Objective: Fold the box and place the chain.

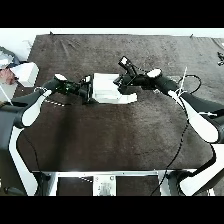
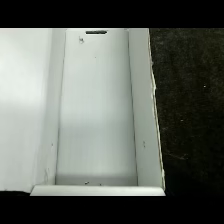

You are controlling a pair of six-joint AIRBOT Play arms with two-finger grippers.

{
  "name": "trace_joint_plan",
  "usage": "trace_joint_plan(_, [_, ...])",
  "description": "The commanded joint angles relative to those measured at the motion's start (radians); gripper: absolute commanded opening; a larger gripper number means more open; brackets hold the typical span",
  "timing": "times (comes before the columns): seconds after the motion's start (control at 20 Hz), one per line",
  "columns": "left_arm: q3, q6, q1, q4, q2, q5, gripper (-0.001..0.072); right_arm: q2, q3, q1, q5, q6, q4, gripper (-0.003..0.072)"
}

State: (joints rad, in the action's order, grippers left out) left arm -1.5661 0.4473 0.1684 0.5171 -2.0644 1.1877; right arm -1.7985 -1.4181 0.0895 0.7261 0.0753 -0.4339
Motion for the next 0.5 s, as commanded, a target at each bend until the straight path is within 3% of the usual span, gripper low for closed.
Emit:
trace_joint_plan(0.0, [0.0, -0.002, 0.0, -0.002, 0.0, -0.001, 0.0362, -0.019, -0.002, 0.001, 0.061, 0.045, 0.043, -0.0016])
trace_joint_plan(0.45, [0.0, -0.002, 0.0, -0.002, 0.0, -0.001, 0.0362, -0.116, -0.071, 0.001, 0.105, -0.012, 0.016, -0.0016])
